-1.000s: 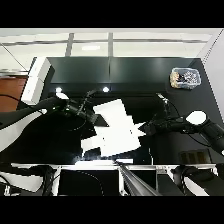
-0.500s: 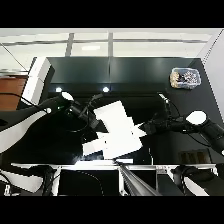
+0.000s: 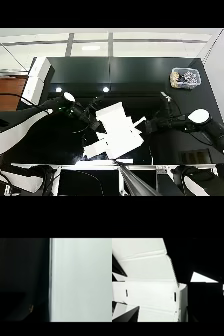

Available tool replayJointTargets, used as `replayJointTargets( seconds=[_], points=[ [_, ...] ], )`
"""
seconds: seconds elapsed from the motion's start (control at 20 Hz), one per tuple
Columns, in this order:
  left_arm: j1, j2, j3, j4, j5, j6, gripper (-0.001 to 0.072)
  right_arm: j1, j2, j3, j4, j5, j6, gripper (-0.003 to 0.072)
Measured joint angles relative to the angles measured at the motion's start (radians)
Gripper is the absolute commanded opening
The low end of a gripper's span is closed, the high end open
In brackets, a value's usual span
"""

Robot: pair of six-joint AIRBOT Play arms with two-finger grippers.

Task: Fold the box and place the chain.

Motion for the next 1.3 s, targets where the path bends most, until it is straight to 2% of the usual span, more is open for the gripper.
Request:
replayJointTargets(
  seconds=[0.15,0.4,0.5,0.6,0.7,0.8,1.0,1.3],
  points=[
    [0.007,0.013,0.007,0.007,-0.016,0.026,0.0026,-0.069,0.0,0.069,-0.03,0.087,-0.015,0.0709],
    [-0.044,0.109,0.043,0.048,0.029,0.077,0.0026,-0.176,0.0,0.194,-0.227,0.162,-0.037,0.0707],
    [-0.109,0.183,0.046,0.109,0.103,0.126,0.0029,-0.195,0.0,0.218,-0.257,0.169,-0.041,0.0707],
    [-0.182,0.234,0.045,0.229,0.214,0.175,0.003,-0.204,0.0,0.23,-0.278,0.161,-0.042,0.0708],
    [-0.24,0.249,0.044,0.368,0.315,0.204,0.003,-0.209,0.0,0.235,-0.287,0.132,-0.058,0.0709],
    [-0.275,0.245,0.044,0.433,0.383,0.221,0.003,-0.205,0.0,0.229,-0.277,0.117,-0.131,0.0711],
    [-0.297,0.213,0.044,0.381,0.451,0.302,0.003,-0.169,0.0,0.169,-0.248,0.1,-0.339,0.0717],
    [-0.299,0.183,0.044,0.296,0.477,0.376,0.0032,-0.047,0.0,0.04,-0.267,0.077,-0.552,0.0716]
  ],
)
